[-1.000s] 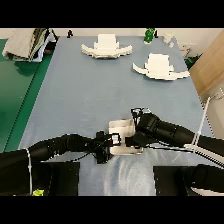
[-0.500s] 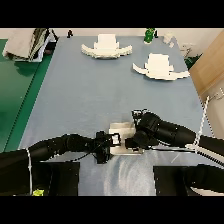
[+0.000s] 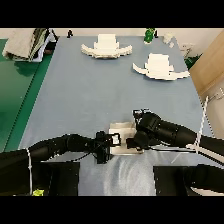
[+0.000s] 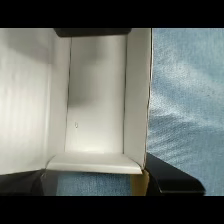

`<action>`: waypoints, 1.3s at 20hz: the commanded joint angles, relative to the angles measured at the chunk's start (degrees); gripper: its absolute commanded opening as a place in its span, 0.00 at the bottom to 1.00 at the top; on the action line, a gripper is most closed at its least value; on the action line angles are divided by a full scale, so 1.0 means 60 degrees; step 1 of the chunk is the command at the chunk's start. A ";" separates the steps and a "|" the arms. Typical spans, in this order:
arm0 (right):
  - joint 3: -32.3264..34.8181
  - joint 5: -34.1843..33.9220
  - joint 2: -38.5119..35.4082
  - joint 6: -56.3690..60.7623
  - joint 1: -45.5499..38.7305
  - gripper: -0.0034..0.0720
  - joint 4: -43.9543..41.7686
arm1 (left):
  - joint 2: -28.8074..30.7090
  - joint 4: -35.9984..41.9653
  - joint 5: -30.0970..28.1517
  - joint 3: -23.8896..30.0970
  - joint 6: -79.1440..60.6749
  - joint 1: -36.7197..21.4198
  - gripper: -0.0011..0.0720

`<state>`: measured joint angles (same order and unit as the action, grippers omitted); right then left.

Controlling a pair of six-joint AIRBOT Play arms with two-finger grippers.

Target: Fold the box.

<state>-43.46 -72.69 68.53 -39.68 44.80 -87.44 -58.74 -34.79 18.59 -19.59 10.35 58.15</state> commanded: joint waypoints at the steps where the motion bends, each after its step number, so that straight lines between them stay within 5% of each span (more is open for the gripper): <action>1: -0.0004 -0.0040 -0.0007 -0.0066 -0.0007 0.59 0.0036 | 0.0007 0.0011 -0.0004 0.0004 0.0029 -0.0004 0.63; 8: -0.0091 -0.0084 -0.0357 -0.0222 -0.0007 0.65 -0.0106 | 0.0007 0.0011 -0.0004 0.0004 0.0029 -0.0004 0.63; 14: -0.0841 -0.0852 -0.2160 -0.0219 -0.0015 0.63 0.0572 | 0.0007 0.0011 -0.0004 0.0004 0.0029 -0.0004 0.63; 15: -0.0911 -0.1100 -0.2514 -0.0219 -0.0018 0.44 0.0852 | 0.0007 0.0011 -0.0004 0.0004 0.0029 -0.0004 0.63; 16: -0.0914 -0.1359 -0.2852 -0.0222 -0.0047 0.15 0.1209 | 0.0007 0.0011 -0.0004 0.0004 0.0029 -0.0004 0.63; 17: -0.0914 -0.1679 -0.3064 -0.0237 -0.0200 0.05 0.1541 | 0.0007 0.0011 -0.0004 0.0004 0.0029 -0.0004 0.63; 22: -0.0885 -0.1446 -0.2747 -0.2732 -0.2994 0.05 0.0871 | 0.0007 0.0011 -0.0004 0.0004 0.0029 -0.0004 0.63; 26: -0.0889 0.0426 -0.1457 -0.5818 -0.6320 0.05 -0.2732 | 0.0007 0.0011 -0.0004 0.0004 0.0029 -0.0004 0.63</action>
<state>-48.73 -76.97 55.70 -60.75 18.81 -89.08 -58.74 -34.70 18.59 -19.57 10.55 58.15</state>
